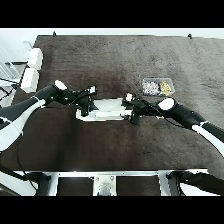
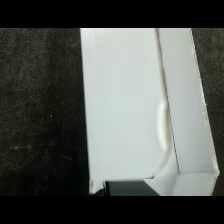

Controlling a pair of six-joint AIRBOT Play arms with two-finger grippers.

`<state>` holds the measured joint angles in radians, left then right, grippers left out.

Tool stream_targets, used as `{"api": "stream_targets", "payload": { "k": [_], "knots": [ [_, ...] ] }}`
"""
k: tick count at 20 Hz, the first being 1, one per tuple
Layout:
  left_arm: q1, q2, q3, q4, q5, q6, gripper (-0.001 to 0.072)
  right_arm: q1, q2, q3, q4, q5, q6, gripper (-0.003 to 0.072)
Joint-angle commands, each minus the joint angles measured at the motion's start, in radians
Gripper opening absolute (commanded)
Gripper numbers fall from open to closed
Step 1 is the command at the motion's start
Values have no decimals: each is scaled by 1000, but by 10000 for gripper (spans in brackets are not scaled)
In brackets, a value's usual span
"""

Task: Fold the box and place the chain.

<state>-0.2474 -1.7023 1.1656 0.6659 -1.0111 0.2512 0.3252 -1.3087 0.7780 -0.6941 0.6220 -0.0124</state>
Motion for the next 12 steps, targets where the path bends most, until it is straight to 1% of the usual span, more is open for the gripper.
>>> {"api": "stream_targets", "payload": {
  "k": [1, 3, 6, 12],
  "knots": [
    [0, -1, 0, 0, 0, 0, 20, -6, -40, 48, 2, 50, -23, 698],
    [0, -1, 0, 0, 0, 0, 20, -14, -68, 81, 1, 73, -26, 698],
    [0, -1, 0, 0, 0, 0, 20, -25, -110, 122, 1, 145, -27, 698],
    [0, -1, 0, 0, 0, 0, 20, -28, -163, 132, 13, 218, -34, 698]
  ]
}}
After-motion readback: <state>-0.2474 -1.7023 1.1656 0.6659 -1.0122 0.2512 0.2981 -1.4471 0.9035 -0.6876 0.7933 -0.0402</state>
